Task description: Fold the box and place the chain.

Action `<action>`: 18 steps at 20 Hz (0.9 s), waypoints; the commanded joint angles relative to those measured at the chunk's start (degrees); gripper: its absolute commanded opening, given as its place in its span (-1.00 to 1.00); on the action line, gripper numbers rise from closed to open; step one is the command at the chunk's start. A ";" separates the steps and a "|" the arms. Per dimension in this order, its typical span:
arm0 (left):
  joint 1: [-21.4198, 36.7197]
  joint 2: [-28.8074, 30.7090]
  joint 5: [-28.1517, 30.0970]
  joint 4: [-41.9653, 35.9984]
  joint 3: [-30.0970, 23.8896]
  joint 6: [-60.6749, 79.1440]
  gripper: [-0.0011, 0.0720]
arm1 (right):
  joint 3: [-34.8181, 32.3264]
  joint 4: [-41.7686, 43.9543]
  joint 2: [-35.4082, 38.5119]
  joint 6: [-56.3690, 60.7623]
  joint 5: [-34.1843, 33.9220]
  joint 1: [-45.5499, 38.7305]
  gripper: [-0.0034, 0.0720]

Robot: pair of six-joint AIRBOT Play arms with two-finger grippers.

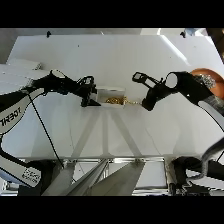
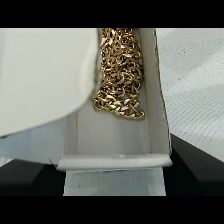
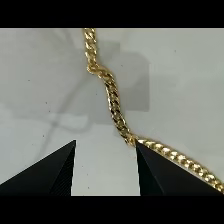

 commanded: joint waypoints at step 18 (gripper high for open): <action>0.02 0.02 0.02 0.02 0.02 0.02 0.39 | 0.02 -0.92 -7.39 2.03 -4.59 0.83 -0.87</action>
